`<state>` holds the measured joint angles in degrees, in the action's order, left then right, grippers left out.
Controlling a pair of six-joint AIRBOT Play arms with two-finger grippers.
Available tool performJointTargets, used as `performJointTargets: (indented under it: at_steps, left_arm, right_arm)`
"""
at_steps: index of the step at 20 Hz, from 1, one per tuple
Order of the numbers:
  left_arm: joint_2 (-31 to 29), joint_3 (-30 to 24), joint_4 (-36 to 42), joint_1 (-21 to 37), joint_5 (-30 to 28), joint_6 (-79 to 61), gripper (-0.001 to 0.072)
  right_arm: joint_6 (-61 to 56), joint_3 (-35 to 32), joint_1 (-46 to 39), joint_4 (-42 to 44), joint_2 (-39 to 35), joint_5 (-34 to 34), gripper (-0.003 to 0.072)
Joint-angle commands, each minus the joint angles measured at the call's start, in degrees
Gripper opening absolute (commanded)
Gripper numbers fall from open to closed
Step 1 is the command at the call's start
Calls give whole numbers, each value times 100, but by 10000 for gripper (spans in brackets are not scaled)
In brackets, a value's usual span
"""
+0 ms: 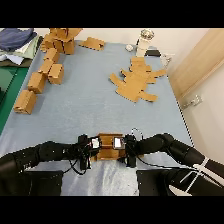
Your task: Fold the box.
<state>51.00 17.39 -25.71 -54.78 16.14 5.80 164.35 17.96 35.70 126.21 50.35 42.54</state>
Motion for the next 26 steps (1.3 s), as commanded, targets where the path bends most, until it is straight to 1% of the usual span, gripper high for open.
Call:
performJointTargets:
  at_steps: [1, 3, 5, 6, 7, 8, 9, 10, 11, 12, 13, 15, 17, 19, 21, 22, 24, 26]
  left_arm:
    - [-323, 2, -463, 96, -44, 979, 14]
    - [-798, 4, -1484, 372, 166, 2616, 13]
    - [-1429, 4, -2828, 866, 584, 4940, 12]
    - [-1823, 4, -3464, 1187, 898, 6247, 12]
    - [-2194, 4, -4050, 1510, 1320, 7364, 12]
    - [-2546, 4, -4649, 1886, 1934, 8599, 12]
    - [-2813, 4, -5053, 2243, 2590, 9635, 13]
    - [-3010, 2, -5206, 2592, 3228, 10266, 12]
    - [-3097, 2, -5158, 2861, 3648, 10502, 13]
    - [-3099, 0, -4924, 3067, 3908, 10570, 13]
    - [-3045, -15, -4623, 3163, 4009, 10533, 13]
    - [-2806, -85, -4054, 3075, 3971, 10432, 12]
    - [-2492, -164, -3768, 2811, 3851, 10439, 11]
    - [-2177, -186, -3434, 2422, 3464, 10441, 11]
    - [-1838, -186, -3289, 1930, 2916, 10531, 11]
    - [-1624, -186, -3281, 1683, 2741, 10644, 11]
    - [-1180, -186, -3270, 1307, 2592, 10800, 11]
    - [-892, -184, -3171, 1069, 2422, 10821, 11]
  right_arm:
    - [2, 4, 2, 0, 0, -2, 428]
    - [2, 4, 2, 2, 0, -2, 428]
    - [2, 4, 2, 2, -2, -2, 428]
    - [2, 4, 2, 0, -2, -2, 428]
    - [2, 4, 2, 0, 0, -2, 428]
    - [2, 4, 2, 2, -2, -2, 428]
    - [2, 4, 2, 0, 0, -2, 428]
    - [2, 4, 2, 2, 0, -2, 428]
    - [2, 4, 2, 0, 0, -2, 428]
    - [2, 4, 2, 0, -2, -2, 428]
    - [2, 4, 2, 0, -2, -2, 428]
    - [2, 4, 2, 0, 0, -2, 428]
    - [2, 4, 2, 0, 0, -2, 428]
    - [2, 4, 2, 2, -2, -2, 428]
    - [2, 4, 2, 2, 0, -2, 428]
    - [2, 4, 2, 0, 0, -2, 428]
    - [2, 4, 2, 0, 0, -2, 428]
    - [2, 4, 2, 0, 0, -2, 428]
